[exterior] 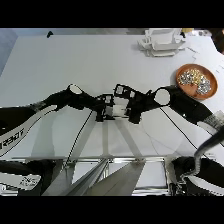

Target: Fold the box and place the chain.

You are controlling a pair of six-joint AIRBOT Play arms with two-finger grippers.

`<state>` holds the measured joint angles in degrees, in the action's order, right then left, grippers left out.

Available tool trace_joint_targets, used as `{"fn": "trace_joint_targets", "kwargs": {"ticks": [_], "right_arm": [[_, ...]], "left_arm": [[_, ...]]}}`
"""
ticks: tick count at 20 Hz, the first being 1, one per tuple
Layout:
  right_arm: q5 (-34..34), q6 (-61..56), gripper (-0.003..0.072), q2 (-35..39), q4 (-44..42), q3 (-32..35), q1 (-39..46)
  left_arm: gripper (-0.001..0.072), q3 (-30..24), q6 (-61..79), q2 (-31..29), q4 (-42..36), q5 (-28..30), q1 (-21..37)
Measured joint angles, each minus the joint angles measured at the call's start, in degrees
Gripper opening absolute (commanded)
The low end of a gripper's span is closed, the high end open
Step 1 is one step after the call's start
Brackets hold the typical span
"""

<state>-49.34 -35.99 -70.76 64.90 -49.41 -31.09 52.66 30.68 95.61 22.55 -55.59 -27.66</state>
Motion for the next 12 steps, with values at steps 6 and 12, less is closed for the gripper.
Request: {"fn": "trace_joint_targets", "kwargs": {"ticks": [6,12], "right_arm": [[-0.7,0.2,0.0427,1.3,-1.2,0.0,0.0],[-1.0,0.2,0.0383,3.5,-2.2,0.0,0.0]], "left_arm": [[0.0081,0.0,0.0,0.0,0.0,-0.1,0.0],[0.0081,0.0,-0.2,0.0,-0.2,0.2,0.0]]}}
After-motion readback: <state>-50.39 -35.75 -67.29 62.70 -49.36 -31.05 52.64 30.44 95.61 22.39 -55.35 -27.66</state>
